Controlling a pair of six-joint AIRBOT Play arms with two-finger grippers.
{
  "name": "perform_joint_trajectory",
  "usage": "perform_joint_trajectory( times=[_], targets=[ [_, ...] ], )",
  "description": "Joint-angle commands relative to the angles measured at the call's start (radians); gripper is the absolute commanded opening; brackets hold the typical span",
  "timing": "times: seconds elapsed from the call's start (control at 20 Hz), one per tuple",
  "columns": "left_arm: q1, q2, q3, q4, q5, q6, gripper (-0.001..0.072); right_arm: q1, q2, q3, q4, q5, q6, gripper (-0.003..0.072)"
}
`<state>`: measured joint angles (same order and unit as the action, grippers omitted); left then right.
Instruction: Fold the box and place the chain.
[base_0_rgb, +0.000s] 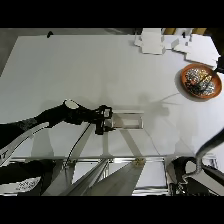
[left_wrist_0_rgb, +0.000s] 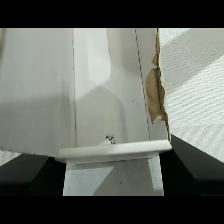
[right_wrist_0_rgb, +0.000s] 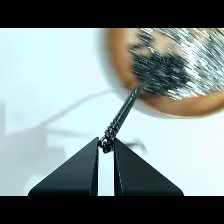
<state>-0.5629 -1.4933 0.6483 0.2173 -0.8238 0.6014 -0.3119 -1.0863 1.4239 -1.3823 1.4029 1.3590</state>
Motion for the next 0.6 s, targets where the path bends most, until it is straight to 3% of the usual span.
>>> perform_joint_trajectory(
  times=[0.0, 0.25, 0.55],
  targets=[
    [0.000, 0.001, 0.000, 0.000, 0.000, 0.000, 0.0171, 0.101, 0.174, 0.000, 0.059, 0.048, -0.005, 0.0021],
    [0.000, 0.001, 0.000, 0.000, 0.000, 0.001, 0.0171, 0.336, 0.328, 0.000, 0.060, 0.104, 0.053, 0.0021],
    [0.000, 0.001, 0.000, 0.000, 0.000, 0.000, 0.0171, 0.624, 0.403, 0.000, 0.147, 0.133, 0.130, 0.0022]
  ],
)
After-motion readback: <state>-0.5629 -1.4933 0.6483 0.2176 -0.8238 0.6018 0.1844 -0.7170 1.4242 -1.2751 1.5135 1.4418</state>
